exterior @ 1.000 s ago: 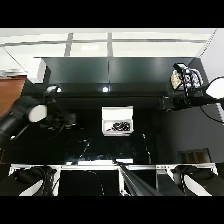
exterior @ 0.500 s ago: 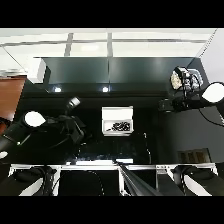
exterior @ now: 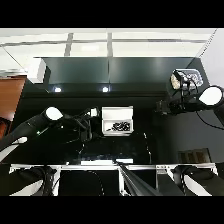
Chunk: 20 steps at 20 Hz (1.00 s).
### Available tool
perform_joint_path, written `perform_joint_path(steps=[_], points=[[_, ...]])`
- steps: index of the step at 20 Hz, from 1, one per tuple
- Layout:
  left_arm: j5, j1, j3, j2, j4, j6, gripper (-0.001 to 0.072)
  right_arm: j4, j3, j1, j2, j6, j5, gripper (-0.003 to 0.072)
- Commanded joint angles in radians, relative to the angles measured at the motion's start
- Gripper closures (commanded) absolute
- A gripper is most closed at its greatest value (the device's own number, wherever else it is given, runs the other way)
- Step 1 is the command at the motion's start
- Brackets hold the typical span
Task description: Fold the box and place the chain.
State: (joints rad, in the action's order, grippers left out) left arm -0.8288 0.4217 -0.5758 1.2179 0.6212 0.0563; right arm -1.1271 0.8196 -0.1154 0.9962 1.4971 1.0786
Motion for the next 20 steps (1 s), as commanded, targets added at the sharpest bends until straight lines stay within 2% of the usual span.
perform_joint_path(steps=[1,9,13,14,16,17,18,20], points=[[0.002,0.003,-0.045,0.072,-0.036,0.050,-0.0006,0.012,-0.003,-0.001,0.000,0.002,-0.008,0.0366],[0.012,0.031,-0.098,0.140,-0.052,0.107,-0.0006,0.020,-0.003,-0.001,0.000,0.002,-0.015,0.0366],[0.017,0.051,-0.111,0.156,-0.050,0.144,0.0002,0.037,-0.006,-0.027,0.000,0.001,-0.076,0.0366],[0.017,0.051,-0.111,0.156,-0.049,0.154,0.0055,0.039,-0.009,-0.051,0.000,0.001,-0.118,0.0366],[0.017,0.051,-0.111,0.156,-0.048,0.154,0.0348,0.042,-0.014,-0.113,0.004,0.006,-0.254,0.0365],[0.017,0.051,-0.111,0.156,-0.049,0.154,0.0366,0.069,-0.014,-0.138,0.012,0.029,-0.330,0.0329],[0.016,0.051,-0.111,0.156,-0.049,0.154,0.0366,0.150,-0.014,-0.151,0.031,0.032,-0.390,0.0072],[0.016,0.051,-0.111,0.156,-0.049,0.154,0.0360,0.338,-0.014,-0.166,0.095,-0.075,-0.448,0.0047]])
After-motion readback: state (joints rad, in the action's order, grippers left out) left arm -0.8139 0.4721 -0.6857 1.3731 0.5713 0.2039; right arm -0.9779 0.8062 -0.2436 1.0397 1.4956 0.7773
